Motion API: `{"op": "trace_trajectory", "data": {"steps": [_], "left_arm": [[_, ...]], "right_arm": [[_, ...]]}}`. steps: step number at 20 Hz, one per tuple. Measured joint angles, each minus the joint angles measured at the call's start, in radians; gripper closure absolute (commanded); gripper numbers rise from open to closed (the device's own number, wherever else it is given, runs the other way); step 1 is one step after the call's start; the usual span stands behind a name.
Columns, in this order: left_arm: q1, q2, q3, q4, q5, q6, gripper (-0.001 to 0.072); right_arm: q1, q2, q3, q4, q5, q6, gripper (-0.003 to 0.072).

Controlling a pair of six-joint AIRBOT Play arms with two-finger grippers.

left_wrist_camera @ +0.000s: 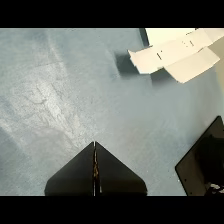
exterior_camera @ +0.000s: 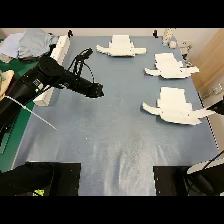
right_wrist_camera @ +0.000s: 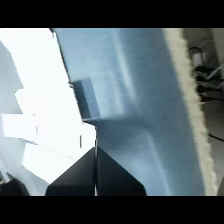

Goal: Fold the box.

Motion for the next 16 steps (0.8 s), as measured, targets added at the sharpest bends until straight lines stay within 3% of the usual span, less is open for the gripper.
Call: {"op": "trace_trajectory", "data": {"steps": [4,7,16], "left_arm": [[0.0,0.0,0.0,0.0,0.004,0.001,0.0695],[0.0,0.0,0.0,0.0,0.002,0.006,0.0696],[0.006,0.01,-0.043,0.0,-0.111,0.003,0.0697]], "right_arm": [[0.102,0.039,-0.039,0.052,-0.023,0.036,0.0691],[0.187,0.139,-0.152,0.093,0.025,0.079,0.0691],[0.521,0.715,-0.814,0.133,0.395,0.275,0.0693]]}}
